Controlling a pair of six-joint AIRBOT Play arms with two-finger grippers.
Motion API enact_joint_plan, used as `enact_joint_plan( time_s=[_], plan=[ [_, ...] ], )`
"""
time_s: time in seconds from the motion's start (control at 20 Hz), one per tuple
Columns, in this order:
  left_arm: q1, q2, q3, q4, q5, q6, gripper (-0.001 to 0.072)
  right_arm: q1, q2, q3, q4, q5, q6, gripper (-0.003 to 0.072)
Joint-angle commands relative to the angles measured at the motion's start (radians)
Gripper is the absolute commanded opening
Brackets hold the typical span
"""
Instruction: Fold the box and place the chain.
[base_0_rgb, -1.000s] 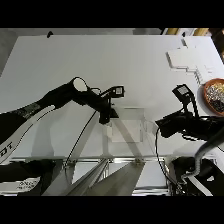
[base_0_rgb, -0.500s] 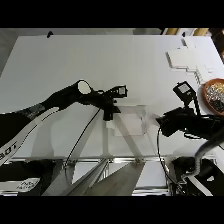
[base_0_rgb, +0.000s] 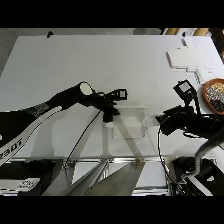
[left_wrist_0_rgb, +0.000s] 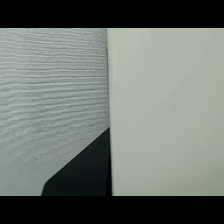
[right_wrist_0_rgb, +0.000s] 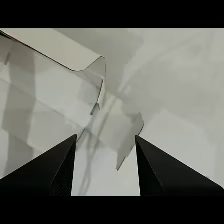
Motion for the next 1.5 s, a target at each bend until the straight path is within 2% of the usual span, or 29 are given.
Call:
enact_joint_plan(
  time_s=[0.0, 1.15, 1.35, 1.45],
  plan=[
    [-0.01, -0.003, -0.001, 0.011, 0.004, 0.007, 0.0001, 0.001, -0.002, 0.001, 0.0, -0.002, -0.016, 0.0412],
    [-0.053, -0.02, -0.001, 0.025, 0.011, 0.074, 0.0002, 0.001, -0.002, 0.001, 0.001, 0.002, -0.016, 0.0412],
    [-0.051, -0.016, 0.0, 0.025, 0.01, 0.07, 0.0047, 0.001, -0.002, 0.001, 0.001, 0.002, -0.016, 0.0412],
    [-0.051, 0.003, 0.0, 0.025, 0.004, 0.07, 0.0218, 0.001, -0.002, 0.001, 0.001, 0.003, -0.016, 0.0412]
  ],
)
